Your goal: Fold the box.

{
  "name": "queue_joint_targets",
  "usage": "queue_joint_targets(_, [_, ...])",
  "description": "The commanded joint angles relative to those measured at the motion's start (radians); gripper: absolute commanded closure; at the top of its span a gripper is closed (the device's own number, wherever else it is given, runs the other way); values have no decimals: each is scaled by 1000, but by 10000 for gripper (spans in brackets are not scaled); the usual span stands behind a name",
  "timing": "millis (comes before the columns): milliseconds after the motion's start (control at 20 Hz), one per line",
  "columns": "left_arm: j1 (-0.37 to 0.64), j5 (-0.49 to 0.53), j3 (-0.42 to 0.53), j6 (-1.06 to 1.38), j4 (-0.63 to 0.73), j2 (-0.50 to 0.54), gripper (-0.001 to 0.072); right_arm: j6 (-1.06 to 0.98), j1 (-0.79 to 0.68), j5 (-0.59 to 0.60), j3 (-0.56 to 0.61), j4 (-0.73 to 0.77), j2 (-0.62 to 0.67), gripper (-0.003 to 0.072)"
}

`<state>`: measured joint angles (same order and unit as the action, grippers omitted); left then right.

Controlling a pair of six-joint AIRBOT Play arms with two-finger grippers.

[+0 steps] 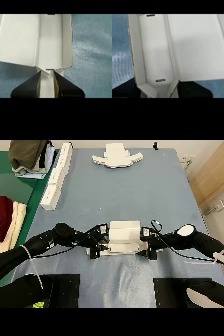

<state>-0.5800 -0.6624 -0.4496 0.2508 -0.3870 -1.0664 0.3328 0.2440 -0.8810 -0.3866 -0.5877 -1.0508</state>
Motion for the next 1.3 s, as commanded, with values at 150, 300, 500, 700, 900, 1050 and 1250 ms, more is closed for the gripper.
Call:
queue_joint_targets(150, [0, 0, 0, -1, 23, 0, 483, 0, 1, -1, -1, 0, 0, 84])
queue_joint_targets(300, [0, 0, 0, -1, 35, 0, 484, 0, 1, -1, -1, 0, 0, 84])
queue_joint_targets(500, [-11, 0, 0, 5, 59, 0, 484, 0, 1, -1, -1, 0, 0, 84])
queue_joint_targets(700, [-32, 2, 0, 43, 59, -14, 485, 0, 1, -1, -1, 0, 0, 84])
queue_joint_targets(900, [-42, 27, 0, 58, 98, -43, 485, 0, 1, -1, -1, 0, 0, 84])
queue_joint_targets(1050, [-57, 35, 0, 119, 171, -50, 485, 0, 1, -1, -1, 0, 0, 84])
queue_joint_targets(1250, [-69, 37, 0, 153, 201, -51, 486, 0, 1, -1, -1, 0, 0, 84])
